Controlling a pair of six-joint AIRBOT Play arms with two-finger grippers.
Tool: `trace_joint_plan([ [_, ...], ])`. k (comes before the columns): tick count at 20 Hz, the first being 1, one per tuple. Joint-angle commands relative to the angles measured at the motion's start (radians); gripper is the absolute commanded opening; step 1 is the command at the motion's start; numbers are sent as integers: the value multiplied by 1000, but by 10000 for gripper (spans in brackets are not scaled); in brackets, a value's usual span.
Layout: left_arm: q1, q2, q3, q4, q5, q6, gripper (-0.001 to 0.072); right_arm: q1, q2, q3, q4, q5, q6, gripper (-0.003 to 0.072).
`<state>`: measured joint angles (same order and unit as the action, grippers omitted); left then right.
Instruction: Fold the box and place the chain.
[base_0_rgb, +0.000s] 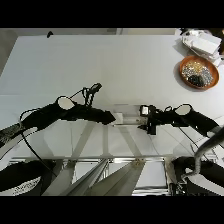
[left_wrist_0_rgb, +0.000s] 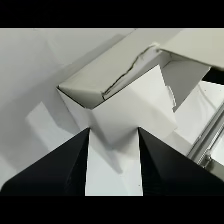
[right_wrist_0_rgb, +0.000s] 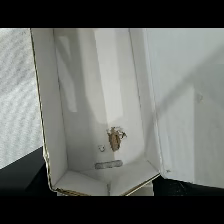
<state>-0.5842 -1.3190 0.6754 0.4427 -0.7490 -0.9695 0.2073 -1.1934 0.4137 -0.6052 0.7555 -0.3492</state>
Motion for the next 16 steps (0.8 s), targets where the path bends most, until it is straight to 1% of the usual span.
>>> trace_joint_plan([
  [1,-30,-21,26,48,48,-67,344,0,1,0,0,0,0,399],
  [5,-81,-54,91,203,61,-231,344,0,1,0,0,0,0,399],
  [9,-103,-56,126,407,61,-435,344,0,1,0,0,0,0,399],
  [13,-141,-57,162,537,49,-613,344,0,1,0,0,0,0,399],
  [16,-188,-73,226,639,36,-744,344,0,1,0,0,0,0,399],
])
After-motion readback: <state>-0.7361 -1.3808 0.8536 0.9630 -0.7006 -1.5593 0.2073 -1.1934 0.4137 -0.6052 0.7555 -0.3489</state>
